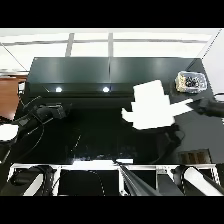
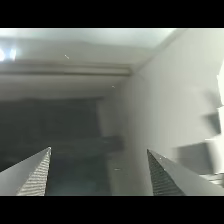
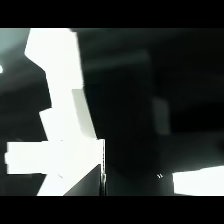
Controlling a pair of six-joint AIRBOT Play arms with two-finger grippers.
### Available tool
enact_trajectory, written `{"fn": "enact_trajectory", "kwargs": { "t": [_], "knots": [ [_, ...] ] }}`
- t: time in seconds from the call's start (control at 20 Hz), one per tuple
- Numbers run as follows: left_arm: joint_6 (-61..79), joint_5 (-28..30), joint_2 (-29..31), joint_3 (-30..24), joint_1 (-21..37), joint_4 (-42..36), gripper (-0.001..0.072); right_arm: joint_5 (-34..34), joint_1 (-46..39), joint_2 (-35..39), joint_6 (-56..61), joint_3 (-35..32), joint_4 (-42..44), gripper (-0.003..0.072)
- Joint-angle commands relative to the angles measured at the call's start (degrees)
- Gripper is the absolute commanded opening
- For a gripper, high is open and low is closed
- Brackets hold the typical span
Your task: Fold the box and place the chain.
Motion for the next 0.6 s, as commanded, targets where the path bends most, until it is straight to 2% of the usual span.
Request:
{"fn": "enact_trajectory", "kwargs": {
  "t": [0.0,0.1,0.2,0.4,0.45,0.55],
  "knots": [
    [2.9,-0.9,-3.5,0.9,0.0,-10.2,0.068,-13.7,13.3,15.3,-2.0,-15.9,11.8,0.0015],
    [8.4,-5.7,-7.5,3.2,0.0,-11.0,0.0679,-20.5,21.5,20.7,-1.9,-21.7,15.0,0.0015],
    [7.0,-14.1,-14.0,6.8,0.0,-11.5,0.0679,-25.8,29.3,22.3,-0.7,-24.4,16.2,0.0015],
    [7.0,-30.3,-30.9,17.2,0.0,-11.6,0.0679,-32.8,41.2,22.3,-0.5,-24.7,16.2,0.0015],
    [7.0,-33.2,-35.0,19.7,0.0,-11.6,0.0679,-34.2,42.9,22.3,-0.1,-24.8,16.2,0.0015],
    [3.2,-35.4,-41.8,24.3,-0.7,-11.9,0.0681,-36.0,45.6,22.3,0.6,-24.8,16.2,0.0015]
  ]
}}
